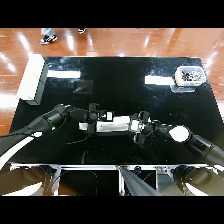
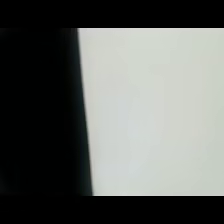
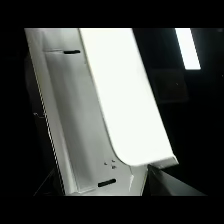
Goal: Fold the box and place the chain.
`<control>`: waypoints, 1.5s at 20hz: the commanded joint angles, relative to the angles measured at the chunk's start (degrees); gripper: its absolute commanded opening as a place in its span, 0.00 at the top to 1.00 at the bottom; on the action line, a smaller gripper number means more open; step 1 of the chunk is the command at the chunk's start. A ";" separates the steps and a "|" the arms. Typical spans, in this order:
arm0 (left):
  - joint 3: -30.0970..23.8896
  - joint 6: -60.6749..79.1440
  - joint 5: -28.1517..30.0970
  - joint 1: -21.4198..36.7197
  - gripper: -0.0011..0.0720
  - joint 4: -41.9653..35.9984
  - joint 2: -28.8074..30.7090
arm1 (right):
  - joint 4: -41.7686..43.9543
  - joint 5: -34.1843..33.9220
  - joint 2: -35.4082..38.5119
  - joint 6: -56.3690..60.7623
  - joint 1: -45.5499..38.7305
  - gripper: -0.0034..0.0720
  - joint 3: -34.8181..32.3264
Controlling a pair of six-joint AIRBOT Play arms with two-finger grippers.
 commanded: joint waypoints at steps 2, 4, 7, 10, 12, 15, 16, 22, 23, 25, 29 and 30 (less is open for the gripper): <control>0.00 0.04 -0.04 -0.02 0.96 0.04 0.00 | -0.02 -0.02 0.31 6.47 -4.02 0.02 0.04; 0.00 0.04 -0.04 -0.02 0.96 0.04 0.00 | -0.07 -0.02 0.31 5.84 -4.31 0.02 0.04; 0.00 0.04 -0.09 -0.02 0.96 0.04 0.00 | 0.20 2.80 0.02 0.61 -3.93 0.02 0.04; 0.00 0.04 -0.04 -0.02 0.96 0.04 0.00 | 0.44 4.98 -2.01 -6.75 -3.96 0.02 0.11; 0.00 0.07 0.04 -0.02 0.96 0.04 0.00 | 2.14 5.20 -4.66 -10.78 -3.96 0.02 1.03; 0.00 0.07 0.39 -0.02 0.96 0.04 0.00 | 9.14 8.85 -9.68 -20.81 -4.55 0.02 3.80; 0.00 0.04 0.39 -0.02 0.96 0.04 0.00 | 11.17 9.31 -10.97 -21.90 -5.49 0.02 4.48; 0.00 0.07 1.27 -0.02 0.96 0.26 0.02 | 15.34 20.83 -13.90 -25.53 -14.01 0.02 6.19; 0.00 0.07 1.27 0.00 0.96 0.26 0.02 | 15.34 21.59 -14.43 -25.51 -13.94 0.02 6.19; 0.00 0.07 1.27 -0.02 0.96 0.28 0.02 | 15.37 23.06 -15.85 -25.51 -13.92 0.03 6.19; 0.00 0.04 1.53 0.00 0.96 0.26 0.02 | 14.58 22.45 -17.68 -24.09 -13.84 0.03 6.32; 0.00 0.04 1.64 0.00 0.96 0.26 0.02 | 14.51 21.29 -17.70 -23.50 -13.31 0.03 6.32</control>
